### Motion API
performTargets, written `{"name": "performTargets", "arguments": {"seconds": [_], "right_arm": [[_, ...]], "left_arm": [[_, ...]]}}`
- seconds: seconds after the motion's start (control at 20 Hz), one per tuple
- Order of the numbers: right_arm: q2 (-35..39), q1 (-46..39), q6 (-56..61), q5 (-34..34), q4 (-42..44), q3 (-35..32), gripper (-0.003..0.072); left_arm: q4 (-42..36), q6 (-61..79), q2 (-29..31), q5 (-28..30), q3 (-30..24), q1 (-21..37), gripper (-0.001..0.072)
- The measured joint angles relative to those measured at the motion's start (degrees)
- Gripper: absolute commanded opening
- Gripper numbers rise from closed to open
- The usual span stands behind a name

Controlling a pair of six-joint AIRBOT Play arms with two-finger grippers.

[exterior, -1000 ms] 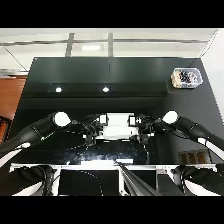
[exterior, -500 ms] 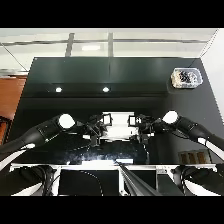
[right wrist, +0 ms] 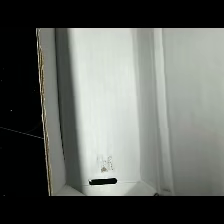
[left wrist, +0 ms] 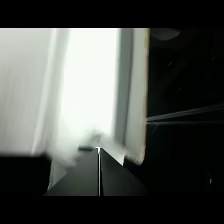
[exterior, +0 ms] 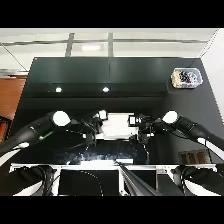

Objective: Fold the box and place the chain.

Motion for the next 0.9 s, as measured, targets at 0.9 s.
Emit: {"name": "performTargets", "arguments": {"seconds": [0.9], "right_arm": [[-0.04, 0.00, -0.02, 0.07, 0.57, 0.00, 0.0427]], "left_arm": [[-11.91, -45.40, -4.68, -18.86, -10.93, 30.42, 0.0031]]}}
